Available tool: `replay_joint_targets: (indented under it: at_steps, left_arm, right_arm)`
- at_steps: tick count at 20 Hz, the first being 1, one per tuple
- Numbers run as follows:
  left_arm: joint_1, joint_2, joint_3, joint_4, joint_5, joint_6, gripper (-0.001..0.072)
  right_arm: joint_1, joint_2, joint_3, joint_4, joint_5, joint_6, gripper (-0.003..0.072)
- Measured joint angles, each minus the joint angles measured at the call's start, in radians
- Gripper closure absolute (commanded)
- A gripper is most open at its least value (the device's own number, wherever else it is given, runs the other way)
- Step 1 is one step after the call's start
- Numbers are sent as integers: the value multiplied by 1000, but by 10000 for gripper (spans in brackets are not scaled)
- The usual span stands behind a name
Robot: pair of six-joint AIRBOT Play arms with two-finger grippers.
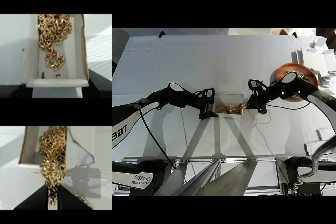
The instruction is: Fold the box and place the chain.
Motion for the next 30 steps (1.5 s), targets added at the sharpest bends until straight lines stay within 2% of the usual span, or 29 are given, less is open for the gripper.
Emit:
replay_joint_targets:
  at_steps: [4,9,15,22,23,25,26,30]
  left_arm:
    - [0,0,0,0,0,0,316]
    - [0,0,0,0,0,0,316]
    - [0,0,0,0,0,0,316]
    - [0,0,0,0,0,0,316]
    - [0,0,0,0,0,0,316]
    - [0,0,0,0,0,0,316]
    - [0,0,0,0,0,0,316]
    - [0,0,0,0,0,0,316]
  right_arm:
    - [0,97,0,-1,28,79,678]
    - [35,185,63,110,58,172,678]
    - [163,206,171,164,-14,271,678]
    - [220,208,195,113,-55,371,673]
    - [222,208,196,100,-56,387,633]
    - [225,208,197,85,-59,421,391]
    - [226,208,198,80,-60,434,358]
    - [227,208,198,65,-60,466,373]
